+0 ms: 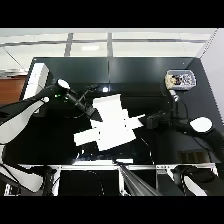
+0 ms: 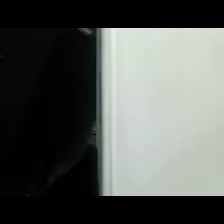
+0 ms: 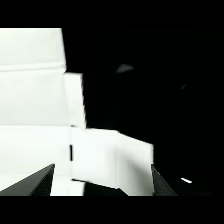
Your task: Fold the box and place the chain.
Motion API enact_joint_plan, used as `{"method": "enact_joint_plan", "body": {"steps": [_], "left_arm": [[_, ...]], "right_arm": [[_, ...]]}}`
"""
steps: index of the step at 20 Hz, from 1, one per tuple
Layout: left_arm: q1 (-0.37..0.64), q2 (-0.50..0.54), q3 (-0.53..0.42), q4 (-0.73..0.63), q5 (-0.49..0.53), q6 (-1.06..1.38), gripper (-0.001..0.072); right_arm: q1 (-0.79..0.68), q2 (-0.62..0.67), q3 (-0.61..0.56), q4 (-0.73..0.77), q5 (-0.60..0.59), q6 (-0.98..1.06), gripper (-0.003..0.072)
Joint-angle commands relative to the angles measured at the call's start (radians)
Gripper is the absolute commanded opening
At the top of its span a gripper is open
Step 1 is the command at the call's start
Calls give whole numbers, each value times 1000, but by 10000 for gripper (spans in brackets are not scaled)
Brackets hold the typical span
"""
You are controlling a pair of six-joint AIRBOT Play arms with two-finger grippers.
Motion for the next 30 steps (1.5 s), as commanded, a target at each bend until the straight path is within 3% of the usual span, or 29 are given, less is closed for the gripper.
{"method": "enact_joint_plan", "body": {"steps": [1,3,5,7,8,12,17,24,27,30], "left_arm": [[-10,66,0,20,3,10,17],[-47,185,-99,-12,120,101,17],[-97,337,-278,-156,345,407,21],[-143,421,-392,-217,505,752,22],[-160,433,-409,-192,530,869,22],[-202,404,-408,-154,650,867,22],[-223,335,-383,-48,662,821,22],[-238,330,-351,-11,650,763,22],[-241,326,-337,39,636,761,22],[-244,315,-302,83,627,711,22]], "right_arm": [[-90,3,158,-190,135,0,677],[-119,3,267,-318,190,-46,677],[-117,3,313,-378,198,-124,677],[-108,-1,302,-379,213,-205,676],[-99,-1,285,-378,217,-236,676],[-19,-2,193,-378,254,-354,676],[80,-2,116,-378,239,-419,677],[164,-3,34,-351,185,-425,716],[212,-3,-27,-351,81,-584,715],[242,-21,-54,-351,66,-674,714]]}}
